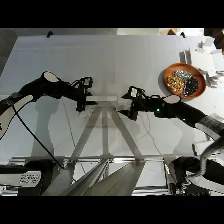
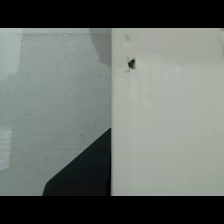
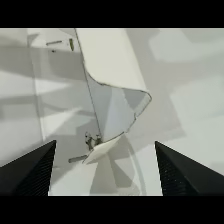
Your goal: Fold the box and place the chain.
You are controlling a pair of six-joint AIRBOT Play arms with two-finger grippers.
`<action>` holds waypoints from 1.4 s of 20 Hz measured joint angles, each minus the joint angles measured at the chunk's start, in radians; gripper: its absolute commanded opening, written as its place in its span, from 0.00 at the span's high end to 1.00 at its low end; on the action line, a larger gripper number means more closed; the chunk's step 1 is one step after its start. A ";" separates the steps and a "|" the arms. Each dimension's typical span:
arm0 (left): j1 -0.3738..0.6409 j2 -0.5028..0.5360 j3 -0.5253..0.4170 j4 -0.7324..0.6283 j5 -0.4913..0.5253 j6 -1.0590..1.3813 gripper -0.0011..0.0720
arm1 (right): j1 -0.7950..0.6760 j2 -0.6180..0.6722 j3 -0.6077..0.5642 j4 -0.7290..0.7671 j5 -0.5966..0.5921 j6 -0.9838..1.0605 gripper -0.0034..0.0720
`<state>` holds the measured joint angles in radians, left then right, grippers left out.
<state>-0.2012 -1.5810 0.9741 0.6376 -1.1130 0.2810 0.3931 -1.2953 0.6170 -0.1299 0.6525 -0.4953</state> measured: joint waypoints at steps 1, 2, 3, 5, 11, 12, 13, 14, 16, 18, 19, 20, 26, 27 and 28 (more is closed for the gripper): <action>0.000 0.000 0.000 0.000 0.000 0.000 0.97 | -0.003 -0.002 0.004 -0.006 0.010 0.003 0.00; 0.000 0.000 0.000 0.000 0.000 0.000 0.97 | -0.006 -0.003 0.008 -0.013 0.019 0.006 0.00; 0.000 0.000 0.000 0.000 0.000 0.000 0.97 | -0.008 -0.005 0.010 -0.017 0.026 0.010 0.00; 0.000 0.000 0.000 0.000 0.001 0.000 0.97 | -0.011 -0.005 0.012 -0.029 0.063 0.015 0.00; 0.000 0.000 0.000 -0.001 0.002 0.000 0.97 | -0.012 0.059 -0.052 -0.204 0.122 0.087 0.00; 0.000 0.000 0.000 0.000 0.002 0.000 0.97 | -0.009 0.072 -0.071 -0.222 0.113 0.098 0.00; 0.000 0.000 0.000 0.000 0.002 0.000 0.97 | -0.003 0.082 -0.090 -0.235 0.098 0.107 0.00; 0.000 0.000 0.000 0.000 0.002 0.000 0.97 | 0.008 0.088 -0.104 -0.246 0.077 0.116 0.00; 0.000 0.000 0.000 0.000 0.002 0.000 0.97 | 0.044 0.093 -0.122 -0.256 0.018 0.137 0.00; 0.000 0.000 0.000 0.000 0.002 0.000 0.97 | 0.089 0.096 -0.132 -0.263 -0.051 0.160 0.00; 0.000 0.000 0.000 -0.001 0.002 0.000 0.97 | 0.109 0.097 -0.135 -0.266 -0.074 0.171 0.00; 0.000 0.000 0.000 -0.001 0.002 0.000 0.97 | 0.127 0.097 -0.137 -0.267 -0.098 0.186 0.00; 0.000 0.000 0.000 0.000 0.002 0.000 0.97 | 0.219 0.083 -0.142 -0.248 -0.196 0.288 0.00; 0.000 0.000 0.000 0.000 0.002 0.000 0.97 | 0.231 0.070 -0.141 -0.234 -0.214 0.294 0.00; 0.000 0.000 0.000 0.000 0.002 0.000 0.97 | 0.240 0.056 -0.141 -0.212 -0.234 0.304 0.00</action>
